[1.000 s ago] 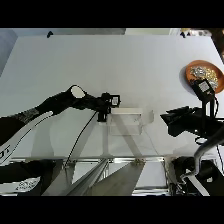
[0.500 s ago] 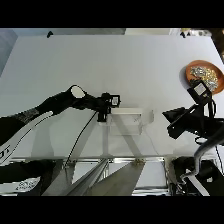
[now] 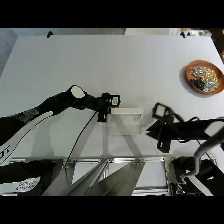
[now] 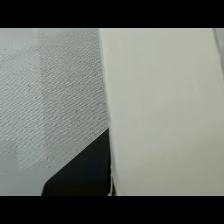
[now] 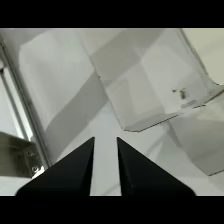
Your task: Fold the box and place the chain.
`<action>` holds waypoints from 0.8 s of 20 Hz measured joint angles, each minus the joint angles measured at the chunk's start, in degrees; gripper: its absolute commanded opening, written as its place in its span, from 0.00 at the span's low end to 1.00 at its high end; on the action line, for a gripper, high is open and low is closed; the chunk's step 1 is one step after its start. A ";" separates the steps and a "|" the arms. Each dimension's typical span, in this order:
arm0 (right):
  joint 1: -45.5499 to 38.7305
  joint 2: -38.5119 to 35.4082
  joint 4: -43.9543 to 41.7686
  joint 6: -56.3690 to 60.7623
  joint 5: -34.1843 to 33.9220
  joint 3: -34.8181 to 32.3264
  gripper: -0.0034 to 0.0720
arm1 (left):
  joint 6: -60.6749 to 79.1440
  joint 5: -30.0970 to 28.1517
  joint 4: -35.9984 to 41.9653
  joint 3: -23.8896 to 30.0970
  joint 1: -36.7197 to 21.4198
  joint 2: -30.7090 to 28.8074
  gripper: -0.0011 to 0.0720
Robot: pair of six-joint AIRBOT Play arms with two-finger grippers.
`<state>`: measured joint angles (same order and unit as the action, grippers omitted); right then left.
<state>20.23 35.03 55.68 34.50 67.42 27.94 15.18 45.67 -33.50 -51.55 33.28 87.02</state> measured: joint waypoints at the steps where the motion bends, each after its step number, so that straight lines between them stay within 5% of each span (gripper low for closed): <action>1: 1.20 1.77 0.20 -1.66 0.35 -0.42 0.71 | 0.00 0.00 0.00 0.02 0.00 0.00 0.03; 2: 2.40 3.19 0.92 -2.91 0.24 -0.70 0.90 | 0.00 0.02 0.00 0.02 0.00 0.00 0.03; 3: 3.32 4.13 1.79 -3.76 -0.22 -0.90 0.96 | 0.00 0.00 0.00 0.02 0.00 0.00 0.03; 9: 8.28 4.96 10.05 -5.88 -8.41 -2.29 0.96 | -0.02 0.02 0.00 0.02 0.00 0.00 0.03; 16: 19.26 1.03 14.91 -6.47 -32.72 -14.38 0.96 | -0.02 0.02 0.00 0.00 0.00 0.00 0.03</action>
<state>39.48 36.05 70.59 28.03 34.70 13.56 15.16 45.69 -33.50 -51.55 33.28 87.02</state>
